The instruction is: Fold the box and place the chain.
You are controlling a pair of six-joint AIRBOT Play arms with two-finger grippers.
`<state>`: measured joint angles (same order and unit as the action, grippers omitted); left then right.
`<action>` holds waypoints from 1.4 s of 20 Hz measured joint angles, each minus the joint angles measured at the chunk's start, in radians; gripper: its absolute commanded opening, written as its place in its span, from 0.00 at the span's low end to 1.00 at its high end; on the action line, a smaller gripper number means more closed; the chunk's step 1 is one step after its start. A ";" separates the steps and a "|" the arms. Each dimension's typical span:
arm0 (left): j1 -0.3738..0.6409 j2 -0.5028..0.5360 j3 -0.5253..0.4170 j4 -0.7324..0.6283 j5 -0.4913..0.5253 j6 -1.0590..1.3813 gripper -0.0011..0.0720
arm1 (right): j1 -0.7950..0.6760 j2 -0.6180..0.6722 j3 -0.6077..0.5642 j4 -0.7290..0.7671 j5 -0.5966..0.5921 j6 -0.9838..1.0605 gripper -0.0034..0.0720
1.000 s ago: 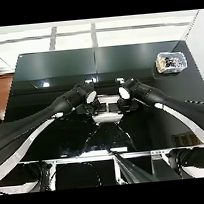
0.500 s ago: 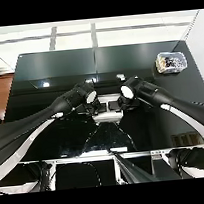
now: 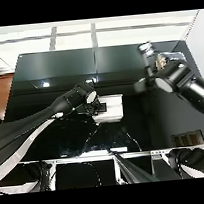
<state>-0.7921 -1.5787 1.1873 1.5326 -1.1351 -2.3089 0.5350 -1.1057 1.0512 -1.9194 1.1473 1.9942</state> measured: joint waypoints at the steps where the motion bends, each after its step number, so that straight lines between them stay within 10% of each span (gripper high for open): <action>1: 0.000 0.000 0.000 0.000 0.000 -0.001 0.05 | -0.056 0.004 -0.023 -0.053 -0.063 0.011 1.00; 8: 0.000 0.000 0.000 0.000 0.000 0.000 0.05 | -0.436 -0.190 0.008 0.099 -0.352 0.127 1.00; 17: 0.000 0.000 0.000 0.000 0.006 0.001 0.05 | -0.687 -0.608 0.537 0.525 -0.114 0.251 0.84; 28: 0.000 0.000 0.000 0.000 -0.002 0.001 0.05 | -0.751 -0.753 0.628 0.653 -0.162 0.379 0.76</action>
<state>-0.7921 -1.5787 1.1873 1.5322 -1.1370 -2.3081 -0.2157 -1.8584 1.6794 -1.2667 0.9852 2.3730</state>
